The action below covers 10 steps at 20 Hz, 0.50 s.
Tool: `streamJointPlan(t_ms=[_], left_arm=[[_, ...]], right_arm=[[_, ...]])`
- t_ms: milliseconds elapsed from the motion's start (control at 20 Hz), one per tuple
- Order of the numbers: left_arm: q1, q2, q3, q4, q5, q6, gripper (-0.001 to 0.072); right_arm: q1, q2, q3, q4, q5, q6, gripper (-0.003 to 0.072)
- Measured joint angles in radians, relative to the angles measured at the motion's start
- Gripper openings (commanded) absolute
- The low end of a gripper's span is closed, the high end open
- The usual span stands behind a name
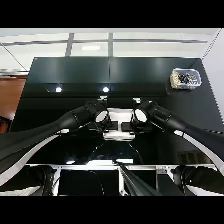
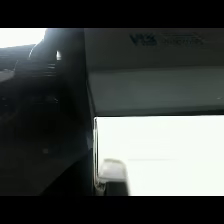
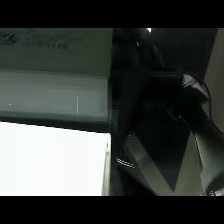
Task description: Fold the box and place the chain.
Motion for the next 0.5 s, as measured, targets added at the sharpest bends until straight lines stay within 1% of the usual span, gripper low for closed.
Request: streamJointPlan(t_ms=[250,350,400,450,500], left_arm=[[0.000,0.000,0.000,0.001,-0.004,-0.002,0.0031],[0.000,0.000,0.000,0.007,-0.004,0.002,0.0031],[0.001,0.000,0.000,0.010,-0.011,0.002,0.0030],[0.001,0.000,0.000,0.010,-0.009,0.002,0.0031],[0.001,0.000,0.000,0.006,-0.005,0.002,0.0031]], right_arm=[[0.000,-0.002,0.000,-0.003,-0.001,0.004,0.0023],[0.000,-0.003,0.000,-0.003,0.000,-0.001,0.0210],[0.000,-0.003,0.000,-0.007,0.001,-0.001,0.0206],[0.000,-0.003,0.000,-0.008,0.001,-0.001,0.0080],[0.000,-0.003,0.000,-0.005,-0.001,0.000,0.0020]])
